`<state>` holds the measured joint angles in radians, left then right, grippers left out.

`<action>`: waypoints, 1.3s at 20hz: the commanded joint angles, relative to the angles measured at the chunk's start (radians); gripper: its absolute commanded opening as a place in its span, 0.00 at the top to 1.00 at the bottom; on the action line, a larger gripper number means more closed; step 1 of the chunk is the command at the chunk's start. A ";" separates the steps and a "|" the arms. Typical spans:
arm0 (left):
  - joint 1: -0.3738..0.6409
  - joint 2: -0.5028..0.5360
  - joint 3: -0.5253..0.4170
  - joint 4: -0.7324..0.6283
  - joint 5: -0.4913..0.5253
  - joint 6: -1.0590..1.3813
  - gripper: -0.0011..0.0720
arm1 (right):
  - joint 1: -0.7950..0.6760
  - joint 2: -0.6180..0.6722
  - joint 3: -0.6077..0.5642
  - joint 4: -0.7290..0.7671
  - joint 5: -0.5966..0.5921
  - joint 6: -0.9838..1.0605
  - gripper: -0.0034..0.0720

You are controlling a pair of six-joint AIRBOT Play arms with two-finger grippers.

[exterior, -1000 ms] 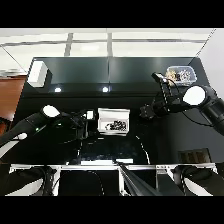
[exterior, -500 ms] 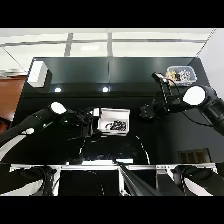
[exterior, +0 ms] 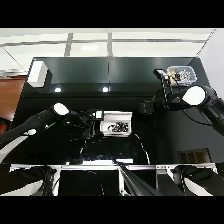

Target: Fold the box and place the chain.

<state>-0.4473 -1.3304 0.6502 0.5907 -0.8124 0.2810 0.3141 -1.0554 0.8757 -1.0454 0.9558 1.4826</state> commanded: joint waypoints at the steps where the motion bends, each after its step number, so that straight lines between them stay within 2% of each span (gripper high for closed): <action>1: -0.001 0.000 0.001 -0.001 0.001 -0.001 0.44 | 0.006 -0.018 0.000 0.009 -0.235 0.007 0.01; 3: -0.001 0.000 0.002 0.000 0.000 -0.002 0.44 | 0.036 -0.058 0.000 0.010 -0.311 -0.027 0.01; 5: -0.001 0.000 0.002 -0.001 0.001 -0.043 0.44 | 0.053 -0.105 0.000 0.042 -0.317 -0.027 0.01; 7: -0.001 0.000 0.002 -0.001 0.001 -0.062 0.44 | 0.063 -0.135 0.000 0.078 -0.280 -0.029 0.01; 9: -0.001 0.000 0.002 0.000 0.002 -0.062 0.44 | 0.068 -0.138 0.000 0.116 -0.164 -0.063 0.01; 11: -0.001 0.000 0.002 0.000 0.001 -0.062 0.44 | 0.077 -0.138 0.000 0.129 -0.024 -0.235 0.01; 13: -0.001 0.000 0.002 0.000 0.002 -0.061 0.44 | 0.082 -0.138 0.000 0.132 0.037 -0.412 0.01; 19: -0.001 0.000 0.002 0.000 0.024 -0.061 0.44 | 0.153 -0.138 0.000 0.163 -0.014 -0.825 0.01; 22: -0.002 0.000 0.002 0.000 0.023 -0.061 0.44 | 0.190 -0.138 0.000 0.160 0.007 -0.983 0.01; 26: -0.002 0.000 0.002 0.000 0.024 -0.061 0.44 | 0.209 -0.138 0.000 0.162 0.009 -1.065 0.01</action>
<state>-0.4480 -1.3304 0.6514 0.5896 -0.7921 0.2188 0.5072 -1.1927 0.8757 -0.8898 0.9604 0.5243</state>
